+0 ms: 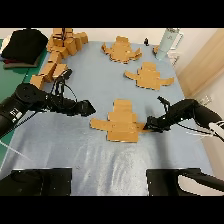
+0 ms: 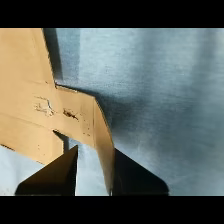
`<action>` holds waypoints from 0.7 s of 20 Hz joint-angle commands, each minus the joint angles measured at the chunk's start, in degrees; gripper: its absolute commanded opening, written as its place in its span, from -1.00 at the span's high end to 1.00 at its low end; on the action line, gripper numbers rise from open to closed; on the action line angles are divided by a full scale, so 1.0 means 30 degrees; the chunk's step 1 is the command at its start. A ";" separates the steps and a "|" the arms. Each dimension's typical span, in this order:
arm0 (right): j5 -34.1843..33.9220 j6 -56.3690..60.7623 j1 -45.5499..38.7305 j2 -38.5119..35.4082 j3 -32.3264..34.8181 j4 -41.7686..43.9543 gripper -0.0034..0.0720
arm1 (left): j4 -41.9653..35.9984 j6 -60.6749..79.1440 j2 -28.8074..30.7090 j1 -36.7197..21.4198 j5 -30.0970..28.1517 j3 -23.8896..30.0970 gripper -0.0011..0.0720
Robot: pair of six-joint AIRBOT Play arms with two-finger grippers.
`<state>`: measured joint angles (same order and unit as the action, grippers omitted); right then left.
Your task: Fold the box.
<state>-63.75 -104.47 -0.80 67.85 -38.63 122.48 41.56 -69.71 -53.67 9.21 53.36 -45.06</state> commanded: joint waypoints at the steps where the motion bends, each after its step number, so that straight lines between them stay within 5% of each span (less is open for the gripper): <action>1: -0.0124 -0.3300 0.0189 0.1275 -0.0743 0.2441 0.17 | -0.0007 0.0029 -0.0015 0.0000 0.0816 0.0000 -0.80; 5: -0.1486 -0.4911 0.0189 0.3235 -0.2259 0.3140 0.41 | -0.0503 -0.0372 -0.0015 0.0044 0.1064 0.0000 -0.80; 7: -0.2463 -0.6084 0.0240 0.3504 -0.2375 0.3548 0.90 | -0.0874 -0.0342 -0.0015 0.0000 0.0838 -0.0007 -0.80; 10: -0.3840 -0.7970 0.0903 0.3228 -0.1982 0.4291 0.90 | -0.0867 -0.0415 -0.0597 -0.0488 0.1005 -0.0255 -0.80; 14: -0.0291 -0.8845 0.2943 0.0408 0.0721 0.4707 0.90 | -0.1020 0.0590 -0.3308 -0.0845 0.1639 -0.0459 -0.80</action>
<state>-70.19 -127.79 4.45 73.60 -40.60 135.24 39.03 -69.97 -59.00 7.35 57.08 -46.00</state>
